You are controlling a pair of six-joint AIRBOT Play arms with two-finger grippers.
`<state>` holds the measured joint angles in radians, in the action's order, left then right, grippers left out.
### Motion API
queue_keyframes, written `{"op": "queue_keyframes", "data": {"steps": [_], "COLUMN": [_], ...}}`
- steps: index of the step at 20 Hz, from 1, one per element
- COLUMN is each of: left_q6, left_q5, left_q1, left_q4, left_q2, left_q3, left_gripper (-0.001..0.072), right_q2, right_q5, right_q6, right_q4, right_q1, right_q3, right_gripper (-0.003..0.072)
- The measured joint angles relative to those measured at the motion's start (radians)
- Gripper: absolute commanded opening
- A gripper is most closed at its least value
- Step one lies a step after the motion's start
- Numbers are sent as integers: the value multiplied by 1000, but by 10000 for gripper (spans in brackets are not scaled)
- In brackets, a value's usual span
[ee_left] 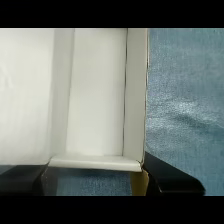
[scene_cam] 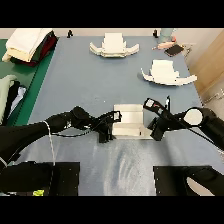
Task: Fold the box.
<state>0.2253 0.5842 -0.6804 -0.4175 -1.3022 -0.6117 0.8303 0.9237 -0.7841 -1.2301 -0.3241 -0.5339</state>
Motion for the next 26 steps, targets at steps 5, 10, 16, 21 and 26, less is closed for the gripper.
{"op": "queue_keyframes", "data": {"steps": [5,10,16,21,26], "left_q6": [2,2,3,3,2], "left_q5": [0,0,0,0,0], "left_q1": [0,0,0,0,0], "left_q4": [0,-1,-1,-2,-1], "left_q2": [0,0,0,0,0], "left_q3": [0,0,0,0,0], "left_gripper": [480,480,480,480,480], "right_q2": [-60,27,153,122,70], "right_q5": [71,121,154,188,196], "right_q6": [-756,-947,-746,-616,-567], "right_q4": [-396,-306,35,251,328], "right_q1": [77,201,231,220,218], "right_q3": [-31,-10,7,7,7], "right_gripper": [0,0,0,12,287]}}
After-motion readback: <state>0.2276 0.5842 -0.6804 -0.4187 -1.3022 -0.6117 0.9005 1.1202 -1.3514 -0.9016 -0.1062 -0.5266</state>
